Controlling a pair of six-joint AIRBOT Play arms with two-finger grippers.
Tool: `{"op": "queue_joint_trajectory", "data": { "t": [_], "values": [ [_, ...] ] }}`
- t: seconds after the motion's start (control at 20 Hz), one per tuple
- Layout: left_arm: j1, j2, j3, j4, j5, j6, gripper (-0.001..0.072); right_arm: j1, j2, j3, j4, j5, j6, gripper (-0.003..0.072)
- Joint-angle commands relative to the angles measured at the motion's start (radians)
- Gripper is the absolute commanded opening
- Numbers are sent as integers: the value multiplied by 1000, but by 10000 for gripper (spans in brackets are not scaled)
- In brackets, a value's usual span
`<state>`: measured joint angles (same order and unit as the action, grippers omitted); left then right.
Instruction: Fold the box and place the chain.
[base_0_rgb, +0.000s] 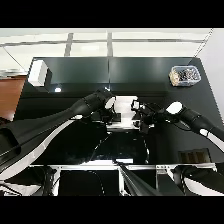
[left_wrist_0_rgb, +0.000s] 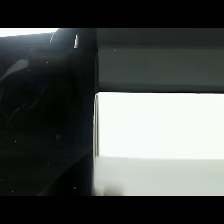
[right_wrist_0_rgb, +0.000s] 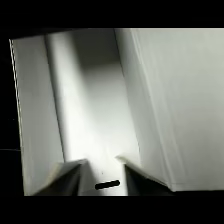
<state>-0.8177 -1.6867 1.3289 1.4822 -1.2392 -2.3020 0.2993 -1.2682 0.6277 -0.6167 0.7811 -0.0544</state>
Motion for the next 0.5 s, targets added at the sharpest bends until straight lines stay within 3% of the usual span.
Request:
{"op": "queue_joint_trajectory", "data": {
  "t": [0.0, 0.05, 0.1, 0.25, 0.45],
  "values": [
    [0, 0, 0, -2, 0, 1, 28, 0, -1, 0, 22, 1, 14, 341],
    [0, 0, 0, -2, 0, 1, 28, 0, 0, 0, 22, 11, 20, 85],
    [0, 0, 0, -2, 0, 1, 28, 0, 3, 1, 22, 12, 50, 11],
    [0, 0, 0, -2, 0, 2, 28, -30, 59, 12, -34, 27, 350, 10],
    [0, 0, 0, -2, 0, 2, 28, -221, 238, 82, -297, 134, 927, 10]
  ]
}}
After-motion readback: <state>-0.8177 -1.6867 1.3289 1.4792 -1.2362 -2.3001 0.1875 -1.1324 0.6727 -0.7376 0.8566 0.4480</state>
